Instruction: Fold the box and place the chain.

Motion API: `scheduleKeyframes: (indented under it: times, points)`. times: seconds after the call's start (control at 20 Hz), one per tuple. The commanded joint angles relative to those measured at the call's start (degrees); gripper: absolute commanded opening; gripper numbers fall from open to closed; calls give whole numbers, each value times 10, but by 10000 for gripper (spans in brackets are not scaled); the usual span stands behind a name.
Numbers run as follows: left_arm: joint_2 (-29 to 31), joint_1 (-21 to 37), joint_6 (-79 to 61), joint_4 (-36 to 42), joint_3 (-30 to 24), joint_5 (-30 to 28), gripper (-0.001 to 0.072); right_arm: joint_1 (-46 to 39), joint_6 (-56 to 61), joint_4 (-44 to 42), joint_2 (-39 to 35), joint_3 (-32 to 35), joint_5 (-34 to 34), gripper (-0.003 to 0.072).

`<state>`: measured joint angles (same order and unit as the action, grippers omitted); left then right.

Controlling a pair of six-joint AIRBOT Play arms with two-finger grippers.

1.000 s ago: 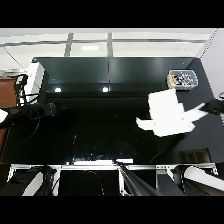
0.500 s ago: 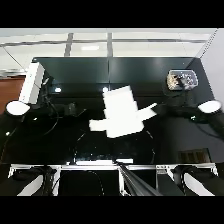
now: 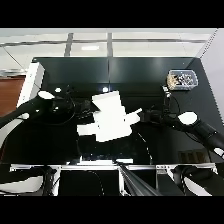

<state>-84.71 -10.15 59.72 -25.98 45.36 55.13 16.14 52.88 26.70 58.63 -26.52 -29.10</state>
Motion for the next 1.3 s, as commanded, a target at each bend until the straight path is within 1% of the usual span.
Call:
scheduleKeyframes:
  times: [0.0,0.1,0.2,0.25,0.3,0.35,0.4,0.45,0.55,0.6,0.65,0.7,0.75,0.8,0.9,0.95,1.0,1.05,1.1,1.15,1.2,1.25]
  points:
    - [-50,-23,-38,14,38,21,690,7,1,-3,0,2,7,14]
    - [-73,-28,-88,11,70,69,673,7,1,-3,0,2,4,14]
    - [-107,-27,-107,-23,114,147,543,7,0,0,0,2,-1,14]
    - [-123,-27,-114,-49,137,187,455,7,0,1,0,2,-3,15]
    - [-136,-28,-123,-69,154,220,384,7,0,2,0,2,-3,14]
    - [-146,-27,-133,-80,168,248,330,7,0,3,0,2,-3,15]
    - [-152,-27,-133,-87,176,259,295,7,0,4,0,2,-4,14]
    - [-153,-27,-141,-94,181,259,219,7,0,4,0,2,-5,14]
    - [-154,-27,-157,-94,183,262,92,7,0,4,0,2,-7,15]
    - [-154,-27,-169,-94,184,271,87,7,0,5,0,2,-6,15]
    - [-154,-27,-184,-94,184,283,36,6,0,13,0,1,-3,21]
    - [-154,-26,-194,-94,184,290,30,3,0,37,0,-3,4,242]
    - [-153,-25,-197,-96,187,291,29,-7,0,83,-1,-14,-11,663]
    - [-152,-25,-198,-98,192,289,27,-23,0,135,-2,-35,-51,718]
    - [-130,-32,-200,-113,195,269,25,-67,0,242,-9,-95,-166,718]
    - [-105,-42,-200,-132,191,253,24,-87,-1,292,-16,-126,-223,718]
    - [-71,-57,-210,-141,176,229,24,-101,-17,327,-24,-151,-264,718]
    - [-26,-77,-251,-137,144,184,25,-113,-55,349,-34,-166,-291,711]
    - [19,-98,-304,-128,104,127,27,-119,-112,350,-45,-169,-294,711]
    - [58,-118,-353,-125,62,51,30,-121,-183,343,-48,-167,-290,711]
    - [82,-134,-416,-126,29,-16,30,-120,-247,318,-48,-161,-277,711]
    - [89,-144,-500,-126,13,-47,30,-120,-300,281,-47,-149,-255,712]
